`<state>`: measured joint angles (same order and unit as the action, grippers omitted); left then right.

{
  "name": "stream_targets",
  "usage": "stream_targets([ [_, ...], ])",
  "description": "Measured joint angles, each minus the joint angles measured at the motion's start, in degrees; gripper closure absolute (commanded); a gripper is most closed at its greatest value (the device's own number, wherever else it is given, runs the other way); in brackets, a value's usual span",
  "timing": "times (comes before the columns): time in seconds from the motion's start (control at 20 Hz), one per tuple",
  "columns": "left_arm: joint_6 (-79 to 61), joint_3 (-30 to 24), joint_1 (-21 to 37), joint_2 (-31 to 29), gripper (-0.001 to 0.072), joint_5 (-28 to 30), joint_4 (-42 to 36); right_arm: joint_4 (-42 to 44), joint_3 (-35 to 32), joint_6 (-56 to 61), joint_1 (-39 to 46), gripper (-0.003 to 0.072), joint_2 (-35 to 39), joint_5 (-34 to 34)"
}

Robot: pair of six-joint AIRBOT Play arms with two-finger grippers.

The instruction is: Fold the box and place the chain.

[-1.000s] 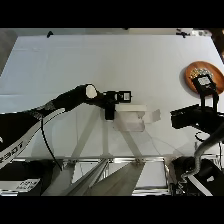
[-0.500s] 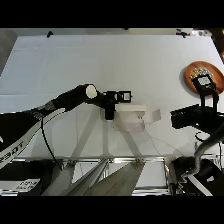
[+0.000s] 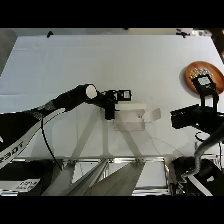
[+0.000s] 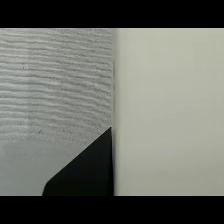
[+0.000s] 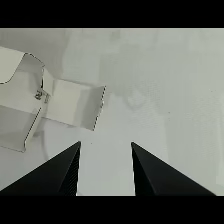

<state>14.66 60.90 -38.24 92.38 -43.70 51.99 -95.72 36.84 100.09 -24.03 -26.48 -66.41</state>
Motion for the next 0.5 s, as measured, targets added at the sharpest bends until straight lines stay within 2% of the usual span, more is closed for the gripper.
stream_targets([
  [0.5,1.01,-0.02,-0.02,0.00,0.0696,0.70,-0.09,0.02,0.00,0.00,0.00,0.0323,0.00,0.02],
])
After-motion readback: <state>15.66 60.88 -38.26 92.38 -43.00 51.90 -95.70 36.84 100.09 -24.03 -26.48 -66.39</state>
